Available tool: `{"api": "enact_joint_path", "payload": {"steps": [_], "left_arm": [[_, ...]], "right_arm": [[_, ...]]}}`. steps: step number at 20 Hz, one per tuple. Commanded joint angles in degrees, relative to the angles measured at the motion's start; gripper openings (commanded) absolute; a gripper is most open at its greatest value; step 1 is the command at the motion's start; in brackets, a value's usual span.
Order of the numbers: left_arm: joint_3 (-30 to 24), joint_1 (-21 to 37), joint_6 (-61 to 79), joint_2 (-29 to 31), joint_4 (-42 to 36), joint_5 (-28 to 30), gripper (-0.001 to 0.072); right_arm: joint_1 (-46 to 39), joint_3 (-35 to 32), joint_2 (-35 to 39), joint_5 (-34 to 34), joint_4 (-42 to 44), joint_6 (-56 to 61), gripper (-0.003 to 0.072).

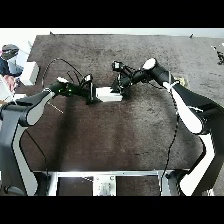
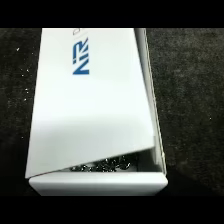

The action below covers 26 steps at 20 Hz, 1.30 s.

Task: Fold the box and place the chain.

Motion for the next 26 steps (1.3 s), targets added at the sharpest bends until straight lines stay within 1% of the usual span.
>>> {"api": "enact_joint_path", "payload": {"steps": [1,5,6,7,10,13,16,17,18,19,22,26], "left_arm": [[-0.02,0.00,-0.09,0.00,-0.13,0.35,0.0229],[-0.02,0.00,-0.09,0.00,-0.13,0.35,0.0230],[-0.02,0.00,-0.09,0.00,-0.13,0.35,0.0230],[-0.02,0.00,-0.09,0.00,-0.13,0.35,0.0230],[-0.02,0.00,-0.09,0.00,-0.13,0.33,0.0230],[-0.02,0.00,-0.09,0.00,-0.13,0.35,0.0230],[-0.02,0.00,-0.09,0.00,-0.13,0.35,0.0230],[-0.02,0.00,-0.09,0.00,-0.13,0.33,0.0230],[-0.02,0.00,-0.09,0.00,-0.13,0.35,0.0229],[-0.02,0.00,-0.09,0.00,-0.13,0.35,0.0230],[0.00,0.00,-0.09,0.00,-0.13,0.33,0.0230],[-0.02,0.00,-0.09,0.00,-0.13,0.33,0.0230]], "right_arm": [[0.07,-1.05,-0.15,2.01,-0.15,0.83,0.0213],[-0.07,-1.11,-0.50,3.65,-0.15,1.27,0.0214],[-0.11,-1.27,-0.70,4.66,-0.24,1.27,0.0232],[-0.20,-1.53,-0.79,5.38,-0.24,1.25,0.0233],[-0.81,-1.62,-0.90,5.42,0.35,0.96,0.0234],[-2.80,-1.60,-0.48,5.42,6.34,0.96,0.0234],[-5.07,-1.62,0.00,5.90,16.44,0.59,0.0232],[-5.42,-1.62,-0.02,6.12,18.53,0.61,0.0229],[-5.40,-1.62,-0.02,6.10,18.43,0.63,0.0151],[-5.40,-1.64,-0.24,6.08,18.23,0.68,0.0009],[-5.33,-1.68,-2.12,6.82,17.77,2.75,0.0009],[-5.16,-1.70,-5.42,9.68,12.94,6.88,0.0009]]}}
